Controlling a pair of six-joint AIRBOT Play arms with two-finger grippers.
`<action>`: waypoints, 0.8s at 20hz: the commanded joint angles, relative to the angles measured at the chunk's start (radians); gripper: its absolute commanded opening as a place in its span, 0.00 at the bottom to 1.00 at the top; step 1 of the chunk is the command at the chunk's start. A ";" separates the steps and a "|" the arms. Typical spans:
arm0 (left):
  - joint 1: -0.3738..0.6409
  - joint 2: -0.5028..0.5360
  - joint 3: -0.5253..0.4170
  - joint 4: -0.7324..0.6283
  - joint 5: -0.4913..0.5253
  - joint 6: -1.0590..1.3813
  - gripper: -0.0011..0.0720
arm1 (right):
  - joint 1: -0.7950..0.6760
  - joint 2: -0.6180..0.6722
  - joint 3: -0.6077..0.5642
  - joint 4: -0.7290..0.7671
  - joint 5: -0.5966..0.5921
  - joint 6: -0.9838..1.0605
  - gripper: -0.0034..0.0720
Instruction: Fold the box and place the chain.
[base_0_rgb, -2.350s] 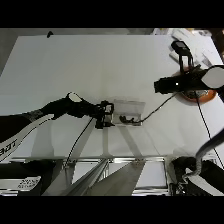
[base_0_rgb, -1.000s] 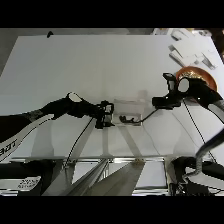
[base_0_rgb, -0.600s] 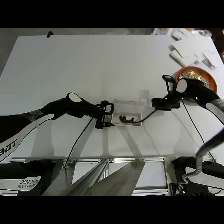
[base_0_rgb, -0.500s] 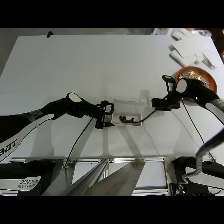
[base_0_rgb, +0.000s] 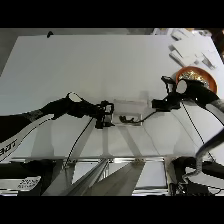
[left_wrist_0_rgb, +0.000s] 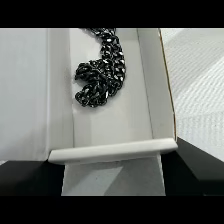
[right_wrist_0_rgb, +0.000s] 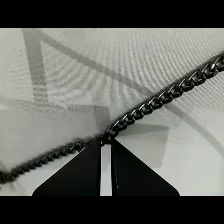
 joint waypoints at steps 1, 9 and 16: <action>0.000 0.000 0.001 0.000 0.000 0.000 0.28 | 0.000 0.062 0.000 0.007 0.010 -0.069 0.07; 0.000 0.000 0.000 0.000 0.000 0.000 0.28 | 0.071 0.389 0.000 0.056 0.100 -0.100 0.07; 0.000 0.000 0.001 0.000 0.000 0.000 0.28 | 0.206 0.493 0.000 0.116 0.098 -0.099 0.07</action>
